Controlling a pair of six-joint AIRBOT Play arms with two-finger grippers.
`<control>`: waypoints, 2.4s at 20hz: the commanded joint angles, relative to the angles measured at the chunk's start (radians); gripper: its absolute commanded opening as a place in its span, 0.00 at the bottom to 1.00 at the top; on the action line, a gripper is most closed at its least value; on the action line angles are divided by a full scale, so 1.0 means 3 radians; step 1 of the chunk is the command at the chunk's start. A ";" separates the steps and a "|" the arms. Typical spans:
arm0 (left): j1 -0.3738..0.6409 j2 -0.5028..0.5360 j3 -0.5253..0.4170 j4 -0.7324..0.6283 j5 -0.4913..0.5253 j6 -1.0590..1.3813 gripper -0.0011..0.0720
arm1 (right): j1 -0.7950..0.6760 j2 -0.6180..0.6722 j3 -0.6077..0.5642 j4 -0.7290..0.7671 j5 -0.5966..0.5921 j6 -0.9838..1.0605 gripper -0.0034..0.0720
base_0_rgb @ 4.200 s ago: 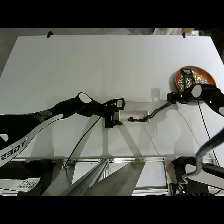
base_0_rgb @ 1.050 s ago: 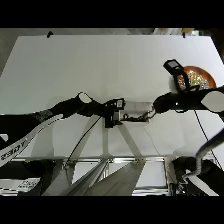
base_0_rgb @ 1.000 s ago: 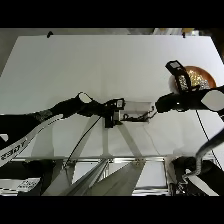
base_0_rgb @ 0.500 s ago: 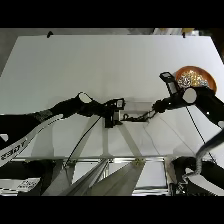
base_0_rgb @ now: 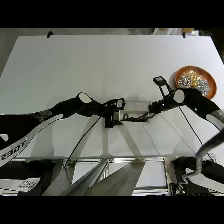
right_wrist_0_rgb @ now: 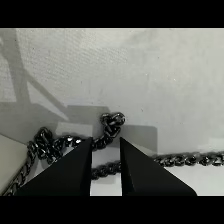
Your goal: Fold the box and place the chain.
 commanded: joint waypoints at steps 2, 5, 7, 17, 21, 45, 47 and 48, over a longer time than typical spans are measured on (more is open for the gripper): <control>0.0001 0.0003 -0.0001 0.0000 0.0000 0.0000 0.39 | 0.0022 -0.0031 -0.0001 0.0033 -0.0074 -0.0004 0.14; 0.0001 0.0001 -0.0001 0.0000 0.0000 0.0000 0.39 | 0.0022 0.0051 0.0000 0.0020 -0.0013 -0.0004 0.07; 0.0001 0.0001 -0.0001 0.0000 0.0000 0.0000 0.39 | 0.0019 0.0219 0.0000 -0.0009 0.0076 -0.0003 0.07; 0.0001 0.0003 -0.0001 0.0000 0.0000 0.0000 0.39 | 0.0019 0.1953 0.0000 0.0757 0.0844 -0.0003 0.07; 0.0001 0.0003 0.0000 0.0001 0.0000 0.0000 0.39 | 0.0069 0.2354 -0.0001 0.1644 0.0797 -0.0196 0.07; 0.0001 0.0003 -0.0001 0.0000 0.0000 0.0000 0.39 | 0.0003 0.1002 0.0879 0.0270 0.1214 -0.0235 0.07; 0.0001 0.0001 -0.0001 0.0000 0.0000 0.0000 0.39 | -0.0159 0.0834 0.0851 -0.0024 0.1233 0.0009 0.07; 0.0001 0.0003 0.0000 0.0000 -0.0001 0.0000 0.39 | -0.0212 0.0741 0.0806 -0.0109 0.1223 0.0112 0.07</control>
